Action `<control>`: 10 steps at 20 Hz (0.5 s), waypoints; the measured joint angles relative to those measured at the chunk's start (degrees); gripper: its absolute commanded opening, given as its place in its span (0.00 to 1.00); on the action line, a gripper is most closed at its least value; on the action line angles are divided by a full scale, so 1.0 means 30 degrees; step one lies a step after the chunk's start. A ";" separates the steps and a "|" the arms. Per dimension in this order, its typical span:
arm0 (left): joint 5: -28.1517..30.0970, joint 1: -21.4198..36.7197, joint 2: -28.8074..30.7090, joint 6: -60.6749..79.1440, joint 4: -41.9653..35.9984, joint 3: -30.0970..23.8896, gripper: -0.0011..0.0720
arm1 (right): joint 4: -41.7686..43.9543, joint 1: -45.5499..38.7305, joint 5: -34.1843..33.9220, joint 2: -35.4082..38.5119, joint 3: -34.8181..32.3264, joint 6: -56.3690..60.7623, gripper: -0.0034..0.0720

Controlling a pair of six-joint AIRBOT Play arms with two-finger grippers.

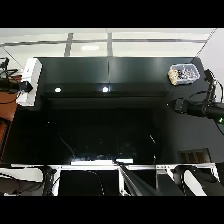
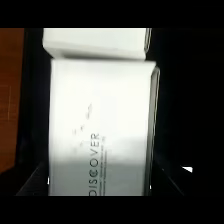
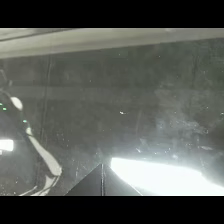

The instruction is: Fold the box and place the chain.

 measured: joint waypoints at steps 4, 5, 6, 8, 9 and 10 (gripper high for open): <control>-0.2688 -0.0248 0.0284 -0.1501 -0.0117 0.2703 0.46 | 0.0415 0.2441 -0.3315 -0.0211 -0.0007 0.0007 0.06; -0.3512 -0.0328 0.0510 -0.2164 -0.0175 0.3257 0.06 | 0.0539 0.3439 -0.4721 -0.0386 -0.0007 0.0007 0.06; -0.4444 -0.0430 0.0845 -0.2798 -0.0437 0.3650 0.05 | 0.0546 0.4546 -0.6295 -0.0678 0.0000 0.0000 0.06; -0.5763 -0.0780 0.1865 -0.3432 -0.1486 0.3679 0.05 | 0.0146 0.6470 -0.8852 -0.1486 0.0000 -0.0007 0.06; -0.6018 -0.1071 0.2543 -0.3446 -0.2186 0.3235 0.05 | -0.0284 0.7191 -0.9712 -0.1989 -0.0007 -0.0015 0.06; -0.6120 -0.1501 0.3439 -0.3315 -0.2922 0.2390 0.05 | -0.0845 0.7745 -1.0418 -0.2550 -0.0007 -0.0015 0.06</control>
